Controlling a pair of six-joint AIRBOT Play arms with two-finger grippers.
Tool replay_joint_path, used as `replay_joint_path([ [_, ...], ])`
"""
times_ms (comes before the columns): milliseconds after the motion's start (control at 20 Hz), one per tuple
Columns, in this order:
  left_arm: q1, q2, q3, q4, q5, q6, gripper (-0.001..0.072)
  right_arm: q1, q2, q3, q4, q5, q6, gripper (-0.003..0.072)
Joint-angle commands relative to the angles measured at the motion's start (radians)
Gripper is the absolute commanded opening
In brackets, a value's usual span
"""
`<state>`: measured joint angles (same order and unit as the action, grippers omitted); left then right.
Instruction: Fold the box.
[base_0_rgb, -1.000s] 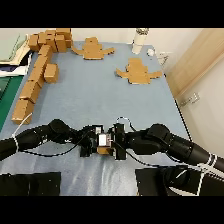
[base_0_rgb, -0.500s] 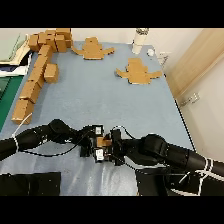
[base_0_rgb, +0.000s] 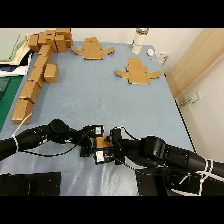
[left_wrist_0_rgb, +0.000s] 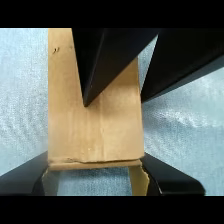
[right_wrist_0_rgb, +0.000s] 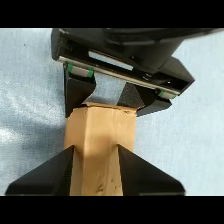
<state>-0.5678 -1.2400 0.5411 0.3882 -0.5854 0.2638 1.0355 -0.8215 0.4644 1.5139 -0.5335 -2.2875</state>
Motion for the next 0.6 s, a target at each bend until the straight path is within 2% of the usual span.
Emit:
replay_joint_path([
  [0,0.000,0.000,0.001,0.000,0.000,0.001,0.0521,0.002,0.014,0.000,-0.008,-0.005,0.004,0.0288],
  [100,0.000,0.000,0.001,0.000,0.000,0.001,0.0521,0.002,0.021,0.000,-0.007,-0.010,0.007,0.0278],
  [200,0.000,0.000,0.001,0.000,0.000,0.001,0.0520,0.002,0.029,0.000,-0.005,-0.024,0.013,0.0213],
  [550,0.000,0.000,0.001,0.000,0.000,0.001,0.0521,0.002,0.079,0.000,0.001,-0.029,0.013,0.0213],
])
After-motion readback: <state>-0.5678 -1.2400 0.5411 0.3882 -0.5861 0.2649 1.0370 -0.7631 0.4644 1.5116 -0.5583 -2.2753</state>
